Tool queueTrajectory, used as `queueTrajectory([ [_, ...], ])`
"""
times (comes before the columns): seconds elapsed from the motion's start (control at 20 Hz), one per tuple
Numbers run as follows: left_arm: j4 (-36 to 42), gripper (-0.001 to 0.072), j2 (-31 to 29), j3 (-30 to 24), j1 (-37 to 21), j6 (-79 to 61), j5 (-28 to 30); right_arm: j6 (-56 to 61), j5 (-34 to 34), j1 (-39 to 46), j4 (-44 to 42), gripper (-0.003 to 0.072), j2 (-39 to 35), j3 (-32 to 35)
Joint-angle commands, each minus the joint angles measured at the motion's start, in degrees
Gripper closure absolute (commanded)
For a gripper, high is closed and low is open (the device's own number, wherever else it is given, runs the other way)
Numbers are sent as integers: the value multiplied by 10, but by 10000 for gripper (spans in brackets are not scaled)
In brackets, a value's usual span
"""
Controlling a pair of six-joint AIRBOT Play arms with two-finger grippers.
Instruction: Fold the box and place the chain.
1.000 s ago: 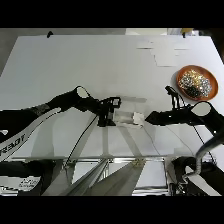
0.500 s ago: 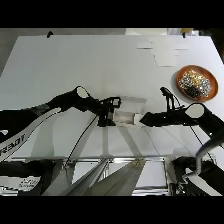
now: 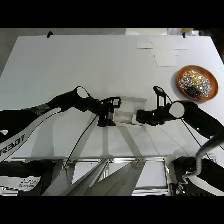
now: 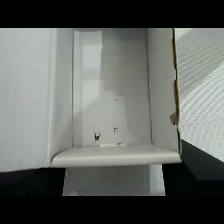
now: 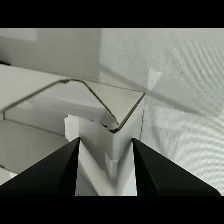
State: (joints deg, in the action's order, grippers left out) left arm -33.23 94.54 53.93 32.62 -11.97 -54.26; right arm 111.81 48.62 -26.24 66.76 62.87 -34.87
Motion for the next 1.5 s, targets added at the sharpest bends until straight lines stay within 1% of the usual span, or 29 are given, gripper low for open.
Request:
queueTrajectory([
  [0.0,0,575,0,1,0,0,0,130,15,-40,84,329,30,-35],
  [0.15,0,575,0,1,0,0,0,164,56,-63,118,341,69,-75],
  [0.2,0,575,0,1,0,0,0,184,69,-72,141,358,83,-89],
  [0.3,0,575,0,1,0,0,0,232,89,-85,167,360,104,-106],
  [0.45,0,575,0,1,0,0,0,234,89,-101,175,395,124,-113],
  [0.55,0,575,0,1,0,0,0,234,90,-101,176,402,130,-113],
  [0.6,0,575,0,1,0,0,0,235,90,-101,177,419,132,-113],
  [0.75,0,575,0,1,0,0,0,251,93,-101,182,484,136,-113],
  [0.8,0,575,0,1,0,0,0,252,95,-101,184,545,136,-113],
  [0.9,0,575,0,1,0,0,0,251,96,-101,186,614,136,-113],
  [0.95,0,575,0,1,0,0,0,251,96,-101,187,669,136,-113],
  [1.15,0,575,0,1,0,0,0,244,95,-101,196,670,139,-113],
  [1.2,0,575,0,1,0,0,0,242,95,-101,200,606,140,-113],
  [1.25,0,575,0,1,0,0,0,242,92,-101,203,489,141,-113],
  [1.4,0,575,0,1,0,0,0,242,90,-101,205,482,144,-113],
  [1.45,0,575,0,1,0,0,0,242,91,-101,204,495,148,-113],
])
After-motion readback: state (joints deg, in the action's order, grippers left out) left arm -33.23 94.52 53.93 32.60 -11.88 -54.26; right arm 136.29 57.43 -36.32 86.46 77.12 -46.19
